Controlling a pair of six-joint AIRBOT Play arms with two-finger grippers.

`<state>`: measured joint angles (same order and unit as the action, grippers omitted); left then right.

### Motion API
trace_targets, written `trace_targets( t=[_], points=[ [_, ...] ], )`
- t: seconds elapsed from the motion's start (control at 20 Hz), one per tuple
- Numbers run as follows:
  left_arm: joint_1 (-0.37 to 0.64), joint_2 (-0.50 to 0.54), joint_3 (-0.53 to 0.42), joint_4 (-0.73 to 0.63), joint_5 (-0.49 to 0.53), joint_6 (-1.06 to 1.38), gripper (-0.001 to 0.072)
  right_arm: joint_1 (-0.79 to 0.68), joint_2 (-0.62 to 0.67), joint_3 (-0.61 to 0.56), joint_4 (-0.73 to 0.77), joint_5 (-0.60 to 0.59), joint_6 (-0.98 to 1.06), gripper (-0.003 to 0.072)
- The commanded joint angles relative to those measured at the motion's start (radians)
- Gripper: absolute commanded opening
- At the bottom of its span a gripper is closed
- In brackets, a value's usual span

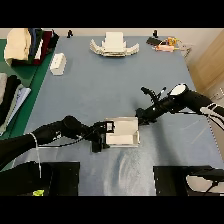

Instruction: Fold the box.

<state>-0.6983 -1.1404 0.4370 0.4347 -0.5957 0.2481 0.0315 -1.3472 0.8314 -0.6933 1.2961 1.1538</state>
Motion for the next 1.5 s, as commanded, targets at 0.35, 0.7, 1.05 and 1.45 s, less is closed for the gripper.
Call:
trace_targets(
  t=[0.35,0.7,1.05,1.45],
  points=[
    [0.000,0.000,0.000,-0.005,0.002,-0.002,0.0351,-0.001,0.029,0.001,-0.155,-0.161,0.023,0.0012],
    [0.000,0.000,0.000,-0.005,0.002,-0.002,0.0351,0.000,0.052,0.132,-0.060,-0.098,-0.080,0.0002],
    [0.000,0.000,0.000,-0.006,0.002,-0.002,0.0350,0.029,0.062,0.150,0.039,0.167,-0.241,0.0003],
    [0.000,0.000,0.000,-0.006,0.002,-0.002,0.0351,0.184,0.222,0.016,-0.098,0.069,-0.257,0.0003]
  ],
)
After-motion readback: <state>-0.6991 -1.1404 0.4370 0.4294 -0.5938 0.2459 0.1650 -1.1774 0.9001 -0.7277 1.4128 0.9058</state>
